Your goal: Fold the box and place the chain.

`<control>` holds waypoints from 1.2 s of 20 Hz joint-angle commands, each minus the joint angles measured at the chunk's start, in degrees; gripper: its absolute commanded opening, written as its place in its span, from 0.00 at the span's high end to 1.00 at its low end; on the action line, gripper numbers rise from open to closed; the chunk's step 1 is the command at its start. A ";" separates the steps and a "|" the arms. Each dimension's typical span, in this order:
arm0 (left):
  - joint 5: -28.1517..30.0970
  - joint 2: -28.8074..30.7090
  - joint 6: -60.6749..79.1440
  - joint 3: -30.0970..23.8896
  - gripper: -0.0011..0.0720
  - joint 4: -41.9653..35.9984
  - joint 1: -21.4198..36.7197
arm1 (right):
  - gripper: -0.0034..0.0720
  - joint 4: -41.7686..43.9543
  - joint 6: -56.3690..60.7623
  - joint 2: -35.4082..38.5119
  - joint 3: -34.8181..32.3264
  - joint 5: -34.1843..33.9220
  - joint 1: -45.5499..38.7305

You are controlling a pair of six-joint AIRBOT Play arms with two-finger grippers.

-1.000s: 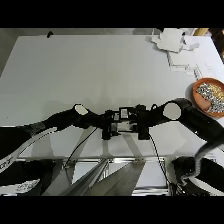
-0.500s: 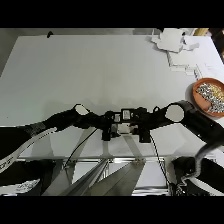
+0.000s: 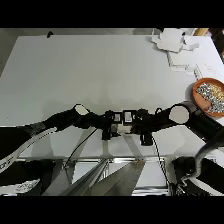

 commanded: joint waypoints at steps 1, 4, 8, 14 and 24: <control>0.04 0.02 -0.02 0.00 0.69 0.02 0.00 | 0.92 -0.50 0.17 0.09 -0.02 -1.18 -1.42; 0.07 0.02 -0.02 0.00 0.69 0.02 0.00 | 0.92 0.39 0.17 0.09 -0.02 -0.39 -5.20; 0.09 0.02 -0.02 0.00 0.69 0.04 0.00 | 0.92 2.19 0.02 -0.07 -1.01 -0.26 -4.81; 0.07 0.02 -0.02 0.00 0.69 0.02 0.00 | 0.92 3.78 -0.39 -3.10 -2.64 -1.09 -3.26; 0.07 0.02 -0.02 0.00 0.69 0.02 0.00 | 0.92 3.56 -0.33 -7.26 -2.91 -1.05 -3.26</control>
